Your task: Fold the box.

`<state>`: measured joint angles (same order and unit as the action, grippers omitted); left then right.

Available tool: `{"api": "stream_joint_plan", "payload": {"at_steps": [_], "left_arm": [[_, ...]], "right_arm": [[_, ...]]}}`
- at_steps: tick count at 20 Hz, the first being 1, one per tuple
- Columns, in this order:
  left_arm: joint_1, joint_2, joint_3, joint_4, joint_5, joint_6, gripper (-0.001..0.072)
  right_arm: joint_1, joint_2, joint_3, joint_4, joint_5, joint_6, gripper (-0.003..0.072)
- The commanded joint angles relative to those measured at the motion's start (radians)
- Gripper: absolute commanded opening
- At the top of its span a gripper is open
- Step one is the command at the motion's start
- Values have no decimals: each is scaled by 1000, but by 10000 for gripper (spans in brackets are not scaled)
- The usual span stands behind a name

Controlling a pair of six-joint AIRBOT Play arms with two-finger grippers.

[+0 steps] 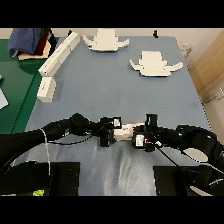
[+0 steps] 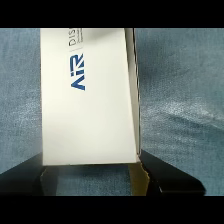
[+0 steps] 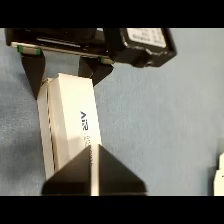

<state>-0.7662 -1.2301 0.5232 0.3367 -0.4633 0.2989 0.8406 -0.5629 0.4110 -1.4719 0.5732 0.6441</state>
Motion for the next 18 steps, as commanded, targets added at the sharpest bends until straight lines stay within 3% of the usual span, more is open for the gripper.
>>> {"api": "stream_joint_plan", "payload": {"at_steps": [1,3,7,13,18], "left_arm": [[1,0,0,0,0,-1,516],[1,0,0,0,0,-1,516],[1,0,0,0,0,-1,516],[1,0,0,0,0,-1,516],[1,0,0,0,0,-1,516]], "right_arm": [[0,-20,9,-36,23,13,6],[2,-51,7,-44,8,13,5],[31,-37,-51,-138,-174,75,5],[141,77,-164,-377,-228,332,5],[146,92,-227,-399,-261,354,5]]}}
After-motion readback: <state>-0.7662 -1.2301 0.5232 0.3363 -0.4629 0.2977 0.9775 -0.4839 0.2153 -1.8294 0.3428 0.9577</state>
